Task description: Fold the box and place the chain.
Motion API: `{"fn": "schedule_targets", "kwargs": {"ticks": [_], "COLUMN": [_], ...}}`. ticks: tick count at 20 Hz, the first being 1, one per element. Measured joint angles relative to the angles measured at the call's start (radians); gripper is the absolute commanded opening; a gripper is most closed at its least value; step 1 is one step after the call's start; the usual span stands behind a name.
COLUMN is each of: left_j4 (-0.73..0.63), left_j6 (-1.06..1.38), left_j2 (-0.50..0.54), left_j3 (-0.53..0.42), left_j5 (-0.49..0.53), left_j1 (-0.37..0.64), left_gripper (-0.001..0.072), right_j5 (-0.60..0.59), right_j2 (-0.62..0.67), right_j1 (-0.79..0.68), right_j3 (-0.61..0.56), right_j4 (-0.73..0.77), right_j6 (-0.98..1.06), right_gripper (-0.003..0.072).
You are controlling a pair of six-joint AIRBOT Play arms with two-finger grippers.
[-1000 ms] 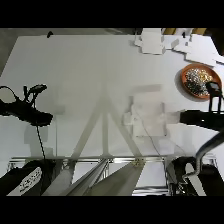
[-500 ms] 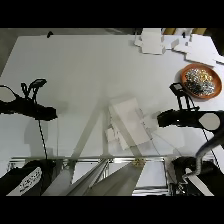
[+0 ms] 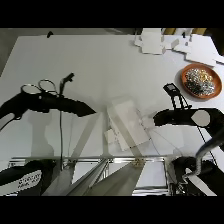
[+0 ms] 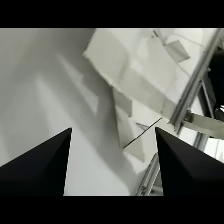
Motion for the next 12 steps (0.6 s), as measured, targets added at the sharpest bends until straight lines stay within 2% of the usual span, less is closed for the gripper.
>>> {"fn": "schedule_targets", "kwargs": {"ticks": [5,12], "left_j4": [-0.223,-0.308], "left_j6": [0.133,0.183], "left_j2": [-0.171,-0.248], "left_j3": [0.0,0.003], "left_j5": [0.093,0.196], "left_j1": [-0.176,-0.237], "left_gripper": [0.0573,0.057], "right_j5": [-0.043,-0.064], "right_j2": [-0.002,-0.002], "right_j1": [0.0,0.0], "right_j3": [0.0,0.0], "right_j4": [0.014,0.031], "right_j6": [0.0,0.0], "right_gripper": [0.002,0.0019]}}
